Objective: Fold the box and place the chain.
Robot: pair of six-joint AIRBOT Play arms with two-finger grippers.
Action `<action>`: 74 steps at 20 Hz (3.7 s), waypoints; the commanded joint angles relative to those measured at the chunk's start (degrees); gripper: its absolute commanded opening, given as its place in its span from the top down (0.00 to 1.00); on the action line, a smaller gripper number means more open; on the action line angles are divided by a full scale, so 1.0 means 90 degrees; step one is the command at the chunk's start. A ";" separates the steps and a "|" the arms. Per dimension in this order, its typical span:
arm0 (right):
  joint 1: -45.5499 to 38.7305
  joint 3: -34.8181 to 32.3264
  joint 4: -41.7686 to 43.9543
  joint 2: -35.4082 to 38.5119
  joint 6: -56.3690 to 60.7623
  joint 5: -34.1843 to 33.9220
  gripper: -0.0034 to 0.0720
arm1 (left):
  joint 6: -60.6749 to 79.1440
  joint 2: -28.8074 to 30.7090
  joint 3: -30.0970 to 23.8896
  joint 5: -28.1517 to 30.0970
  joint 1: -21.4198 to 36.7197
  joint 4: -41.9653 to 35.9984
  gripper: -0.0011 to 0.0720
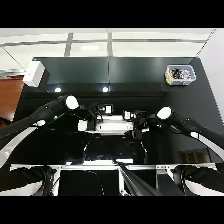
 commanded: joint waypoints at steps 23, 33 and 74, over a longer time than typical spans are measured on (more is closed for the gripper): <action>0.0005 0.0002 -0.0005 -0.0005 0.0000 0.0007 0.61 | -0.3881 0.1316 -0.0765 -0.0423 0.0690 -0.3011 0.95; 0.0005 0.0002 -0.0005 -0.0002 0.0000 0.0005 0.61 | -0.3939 0.0576 -0.0682 0.0886 0.0704 -0.1659 0.95; 0.0005 0.0002 -0.0005 -0.0002 0.0002 0.0005 0.61 | 0.0119 0.1173 -0.0937 -0.0308 0.0306 -0.0746 0.63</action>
